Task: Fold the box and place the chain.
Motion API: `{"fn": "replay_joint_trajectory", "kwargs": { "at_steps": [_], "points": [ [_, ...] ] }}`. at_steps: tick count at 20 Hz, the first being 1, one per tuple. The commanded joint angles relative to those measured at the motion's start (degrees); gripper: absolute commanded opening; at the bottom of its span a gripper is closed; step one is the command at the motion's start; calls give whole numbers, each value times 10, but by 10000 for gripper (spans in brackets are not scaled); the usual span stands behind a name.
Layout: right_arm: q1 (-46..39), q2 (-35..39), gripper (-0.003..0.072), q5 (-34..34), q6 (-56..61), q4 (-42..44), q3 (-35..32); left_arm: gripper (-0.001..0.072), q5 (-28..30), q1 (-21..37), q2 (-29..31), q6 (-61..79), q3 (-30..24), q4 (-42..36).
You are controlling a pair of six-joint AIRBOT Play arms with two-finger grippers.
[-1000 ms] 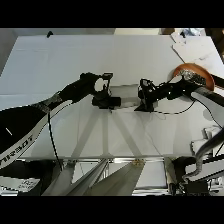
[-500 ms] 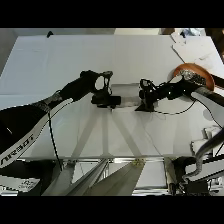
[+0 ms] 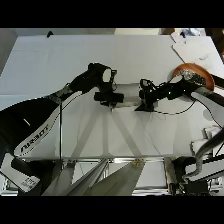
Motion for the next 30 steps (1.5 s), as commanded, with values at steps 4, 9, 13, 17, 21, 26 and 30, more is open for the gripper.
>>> {"fn": "replay_joint_trajectory", "kwargs": {
  "at_steps": [4, 9, 13, 17, 21, 26, 30],
  "points": [
    [0, 0, 528, 1, 0, 0, 0, 192, -11, -3, -15, 0, 12, 18],
    [0, 0, 528, 1, 0, 0, 0, 129, 21, -14, -21, 0, 12, 15],
    [0, 0, 528, 1, 0, 0, 0, 16, 26, -23, -23, 0, 12, 15],
    [0, 0, 528, 2, 0, 0, 0, 48, 25, -25, -23, 0, 12, 10],
    [0, 0, 528, 2, 0, 0, 0, 195, 29, -25, -23, -2, 12, 0],
    [0, 0, 528, 2, 0, 0, 0, 8, 40, -25, -23, -7, 12, 1],
    [0, 0, 528, 2, 0, 0, 0, 8, 40, -25, -23, -7, 12, 1]
  ]
}}
